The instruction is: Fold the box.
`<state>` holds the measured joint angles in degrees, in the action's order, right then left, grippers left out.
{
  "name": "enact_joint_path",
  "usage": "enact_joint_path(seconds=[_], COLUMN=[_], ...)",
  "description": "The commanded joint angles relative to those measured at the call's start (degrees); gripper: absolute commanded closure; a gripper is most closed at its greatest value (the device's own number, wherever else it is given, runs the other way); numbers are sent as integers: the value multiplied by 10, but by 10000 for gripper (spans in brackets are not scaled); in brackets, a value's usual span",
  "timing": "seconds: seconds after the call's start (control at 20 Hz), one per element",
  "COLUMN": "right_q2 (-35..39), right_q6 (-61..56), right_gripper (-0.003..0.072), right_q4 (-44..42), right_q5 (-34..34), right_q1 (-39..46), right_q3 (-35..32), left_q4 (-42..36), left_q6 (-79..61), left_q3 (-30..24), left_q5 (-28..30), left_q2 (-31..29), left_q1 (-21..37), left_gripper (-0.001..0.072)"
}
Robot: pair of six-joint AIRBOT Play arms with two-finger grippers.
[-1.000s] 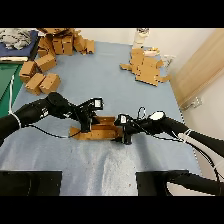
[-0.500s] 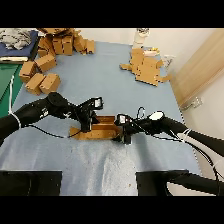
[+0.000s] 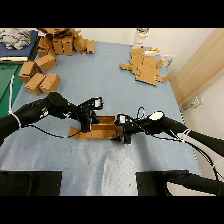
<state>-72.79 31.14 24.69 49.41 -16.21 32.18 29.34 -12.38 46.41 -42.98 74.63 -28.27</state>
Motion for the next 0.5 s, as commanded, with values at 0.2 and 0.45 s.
enact_joint_path(seconds=[0.2, 0.45], right_q2=[0, 0], right_q6=[0, 0], right_gripper=[-34, -34], right_q4=[0, 2], right_q5=[-3, -54], right_q1=[-3, -44], right_q3=[0, 0], left_q4=[0, 0], left_q6=[0, 0], left_q3=[1, 1], left_q5=[-1, -1], left_q2=[0, 0], left_q1=[0, 0], left_gripper=[697, 697])
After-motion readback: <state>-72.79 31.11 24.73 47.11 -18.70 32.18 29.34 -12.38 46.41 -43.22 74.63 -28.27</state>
